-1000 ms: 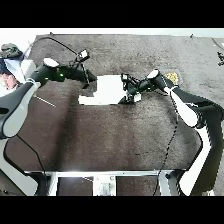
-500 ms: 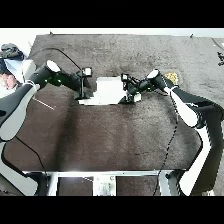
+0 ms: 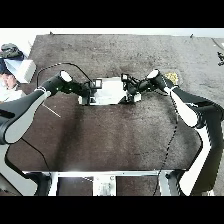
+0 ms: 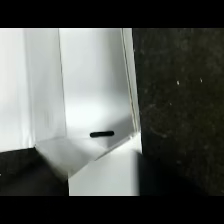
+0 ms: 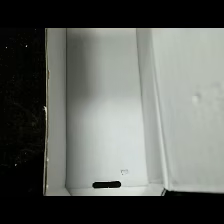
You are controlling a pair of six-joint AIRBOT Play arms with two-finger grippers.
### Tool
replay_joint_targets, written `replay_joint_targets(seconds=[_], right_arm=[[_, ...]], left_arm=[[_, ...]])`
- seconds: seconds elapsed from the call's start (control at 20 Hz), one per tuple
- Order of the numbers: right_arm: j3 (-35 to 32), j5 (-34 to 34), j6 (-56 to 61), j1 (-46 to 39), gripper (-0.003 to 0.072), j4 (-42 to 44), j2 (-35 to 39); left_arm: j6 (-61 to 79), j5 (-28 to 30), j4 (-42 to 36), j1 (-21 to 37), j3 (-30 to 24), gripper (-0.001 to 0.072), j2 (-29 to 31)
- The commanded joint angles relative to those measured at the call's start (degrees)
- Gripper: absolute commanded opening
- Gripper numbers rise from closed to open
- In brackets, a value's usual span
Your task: Fold the box and place the chain.
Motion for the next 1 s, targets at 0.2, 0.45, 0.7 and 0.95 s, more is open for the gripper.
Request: replay_joint_targets(seconds=[0.2,0.45,0.7,0.95], right_arm=[[0.0,0.0,0.0,0.0,0.0464,0.0,0.0],[0.0,0.0,0.0,0.0,0.0464,0.0,0.0],[0.0,0.0,0.0,0.0,0.0464,0.0,0.0],[0.0,0.0,0.0,0.0,0.0464,0.0,0.0]], left_arm=[[-2.8,-1.7,-0.8,-0.2,-0.2,0.0344,0.0],[-0.8,-0.7,-4.4,-0.3,-0.2,0.0054,-1.5],[-0.2,-0.2,-7.5,-0.3,-0.2,0.0054,-2.5],[-0.5,-5.8,-3.7,1.2,0.3,0.0296,-1.6]])
